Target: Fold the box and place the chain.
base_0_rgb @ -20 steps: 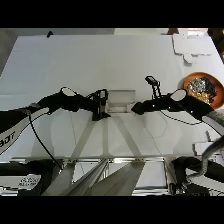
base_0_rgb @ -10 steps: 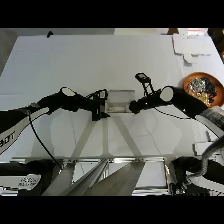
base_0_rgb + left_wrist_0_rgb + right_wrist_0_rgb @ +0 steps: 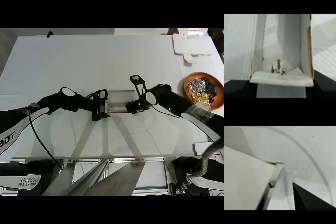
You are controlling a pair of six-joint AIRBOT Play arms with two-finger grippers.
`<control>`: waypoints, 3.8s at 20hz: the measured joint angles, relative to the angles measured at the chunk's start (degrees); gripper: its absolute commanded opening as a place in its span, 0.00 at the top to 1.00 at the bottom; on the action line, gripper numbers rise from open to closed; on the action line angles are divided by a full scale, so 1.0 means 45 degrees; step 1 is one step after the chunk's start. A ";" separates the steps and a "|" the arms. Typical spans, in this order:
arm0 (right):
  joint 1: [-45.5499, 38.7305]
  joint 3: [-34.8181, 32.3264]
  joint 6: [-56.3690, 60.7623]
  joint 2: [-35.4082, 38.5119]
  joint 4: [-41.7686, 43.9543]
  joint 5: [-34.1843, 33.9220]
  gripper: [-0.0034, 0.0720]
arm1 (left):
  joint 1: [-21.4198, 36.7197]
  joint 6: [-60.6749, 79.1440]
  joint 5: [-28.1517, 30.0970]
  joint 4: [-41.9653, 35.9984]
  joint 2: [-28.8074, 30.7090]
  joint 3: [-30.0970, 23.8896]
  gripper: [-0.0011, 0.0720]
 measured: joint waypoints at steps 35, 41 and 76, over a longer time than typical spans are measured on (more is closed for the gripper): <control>-0.5294 0.0811 0.2730 0.4435 -0.2477 0.3366 0.26 | 0.0005 0.0034 0.0000 0.0010 0.0005 0.0000 0.61; -1.0618 0.0811 -0.0991 0.3657 -0.2696 0.3147 0.16 | 0.0005 0.0029 0.0000 0.0010 0.0005 0.0000 0.61; -0.6358 0.0826 -0.5265 0.4260 -0.0364 0.3138 0.95 | 0.0000 0.0029 -0.0010 0.0005 0.0000 0.0000 0.61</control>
